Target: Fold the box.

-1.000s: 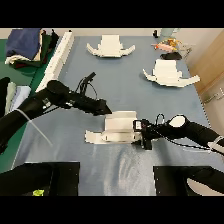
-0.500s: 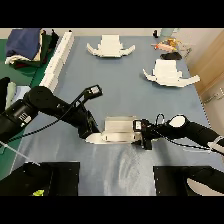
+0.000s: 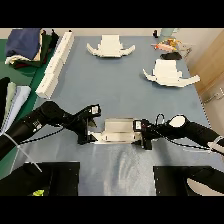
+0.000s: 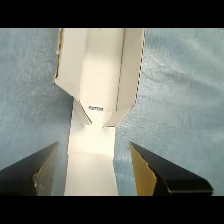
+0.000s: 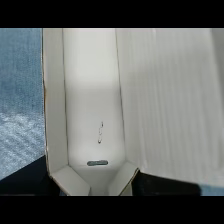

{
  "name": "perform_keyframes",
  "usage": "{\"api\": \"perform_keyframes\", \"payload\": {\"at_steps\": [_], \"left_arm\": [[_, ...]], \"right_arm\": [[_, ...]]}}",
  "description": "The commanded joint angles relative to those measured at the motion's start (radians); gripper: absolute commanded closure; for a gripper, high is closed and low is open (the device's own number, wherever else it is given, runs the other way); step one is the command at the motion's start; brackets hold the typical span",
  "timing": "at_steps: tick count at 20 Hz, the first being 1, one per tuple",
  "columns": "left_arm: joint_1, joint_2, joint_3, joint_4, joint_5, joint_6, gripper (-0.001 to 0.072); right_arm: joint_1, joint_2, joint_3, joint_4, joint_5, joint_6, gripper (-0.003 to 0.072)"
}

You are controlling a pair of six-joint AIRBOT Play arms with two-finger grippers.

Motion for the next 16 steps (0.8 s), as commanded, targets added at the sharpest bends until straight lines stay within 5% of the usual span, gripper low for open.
{"api": "perform_keyframes", "payload": {"at_steps": [1, 4, 7, 9, 16], "left_arm": [[-0.035, -0.074, -0.021, -0.069, 0.074, 0.124, 0.0039], [-0.068, -0.120, -0.021, -0.093, 0.113, 0.153, 0.0082], [-0.099, -0.133, -0.021, -0.135, 0.113, 0.195, 0.0372], [-0.105, -0.135, -0.021, -0.135, 0.113, 0.193, 0.0483], [-0.136, -0.171, -0.022, -0.213, 0.202, 0.210, 0.0484]], "right_arm": [[0.000, 0.001, 0.000, 0.001, 0.000, 0.000, 0.0244], [0.000, 0.001, 0.000, 0.001, 0.000, 0.000, 0.0244], [0.000, 0.001, 0.000, 0.001, 0.000, 0.000, 0.0244], [0.000, 0.001, 0.000, 0.001, 0.000, 0.000, 0.0244], [0.000, 0.001, 0.000, 0.001, 0.000, 0.000, 0.0244]]}}
